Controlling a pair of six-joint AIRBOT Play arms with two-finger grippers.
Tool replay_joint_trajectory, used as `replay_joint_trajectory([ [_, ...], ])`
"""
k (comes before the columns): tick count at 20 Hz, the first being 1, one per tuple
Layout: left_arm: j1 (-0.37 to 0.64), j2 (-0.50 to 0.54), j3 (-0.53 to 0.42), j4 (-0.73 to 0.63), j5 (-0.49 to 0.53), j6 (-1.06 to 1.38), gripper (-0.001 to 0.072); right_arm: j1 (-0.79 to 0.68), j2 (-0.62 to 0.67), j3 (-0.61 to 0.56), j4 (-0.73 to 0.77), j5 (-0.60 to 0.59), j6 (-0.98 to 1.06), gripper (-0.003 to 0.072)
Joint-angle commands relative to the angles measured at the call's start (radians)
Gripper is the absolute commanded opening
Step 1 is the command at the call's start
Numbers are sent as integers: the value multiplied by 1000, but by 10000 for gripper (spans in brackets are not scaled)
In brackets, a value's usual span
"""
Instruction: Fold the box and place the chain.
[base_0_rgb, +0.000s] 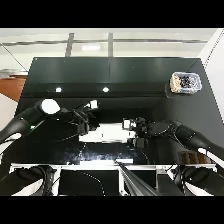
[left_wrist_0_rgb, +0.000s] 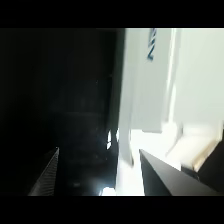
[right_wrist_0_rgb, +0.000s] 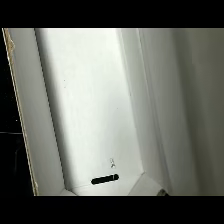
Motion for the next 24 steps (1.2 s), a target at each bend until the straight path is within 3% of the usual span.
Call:
replay_joint_trajectory([
  [1, 44, 138, 1, 95, -103, -198, 541, 1, 0, 0, 0, 2, 1, 541],
  [2, 56, 181, 1, 96, -146, -294, 362, 1, 0, 0, 0, 2, 1, 540],
  [3, 63, 216, 1, 96, -191, -373, 125, 1, 0, 0, 0, 2, 1, 540],
  [4, 64, 244, 0, 92, -242, -418, 29, 1, 0, 0, 0, 2, 1, 540],
  [6, 48, 263, -2, 25, -327, -472, 28, 1, 0, 0, 0, 2, 1, 540],
  [7, 34, 262, -11, -28, -322, -482, 28, 1, 0, 0, 0, 2, 1, 540],
  [9, -5, 262, -50, -124, -187, -481, 28, 1, 0, 0, 0, 2, 1, 540],
  [12, -64, 240, -134, -223, 136, -481, 29, 1, 0, 0, 0, 3, 1, 541],
  [14, -90, 197, -157, -254, 267, -481, 29, 1, 0, 0, 0, 3, 1, 540],
  [19, -120, 65, -155, -302, 390, -480, 29, 1, 0, 0, 0, 6, 1, 540],
  [24, -119, 11, -155, -301, 466, -480, 29, 1, 0, 0, 0, 6, 1, 540],
])
